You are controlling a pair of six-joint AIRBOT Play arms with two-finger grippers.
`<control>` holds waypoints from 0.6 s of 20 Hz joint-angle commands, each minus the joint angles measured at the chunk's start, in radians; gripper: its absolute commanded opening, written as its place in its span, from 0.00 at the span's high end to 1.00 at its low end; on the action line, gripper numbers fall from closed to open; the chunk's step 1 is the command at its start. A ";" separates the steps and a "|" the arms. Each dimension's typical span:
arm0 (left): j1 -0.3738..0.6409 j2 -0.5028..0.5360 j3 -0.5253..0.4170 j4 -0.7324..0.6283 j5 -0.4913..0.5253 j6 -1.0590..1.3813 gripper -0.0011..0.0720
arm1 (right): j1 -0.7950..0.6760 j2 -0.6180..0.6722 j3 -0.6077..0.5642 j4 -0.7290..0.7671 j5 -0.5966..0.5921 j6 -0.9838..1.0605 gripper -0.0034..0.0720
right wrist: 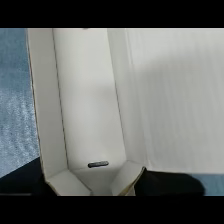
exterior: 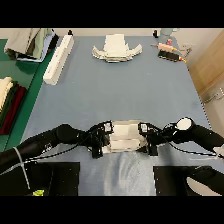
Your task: Fold the box.
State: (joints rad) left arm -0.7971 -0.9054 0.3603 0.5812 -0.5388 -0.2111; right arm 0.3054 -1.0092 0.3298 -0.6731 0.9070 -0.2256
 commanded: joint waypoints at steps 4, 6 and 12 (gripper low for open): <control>0.001 0.346 0.032 0.603 -0.272 -0.953 0.96 | 0.000 0.000 0.000 0.000 0.000 0.000 0.16; 0.003 0.472 0.034 0.781 -0.316 -1.423 0.96 | 0.000 0.000 0.000 0.000 0.000 0.000 0.16; 0.111 0.521 -0.019 0.822 -0.510 -1.981 0.96 | 0.000 0.000 0.000 0.000 0.000 0.000 0.16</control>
State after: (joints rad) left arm -0.7284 -0.4068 0.3698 1.3861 -0.9859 -1.9129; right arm 0.3054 -1.0092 0.3298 -0.6731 0.9070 -0.2253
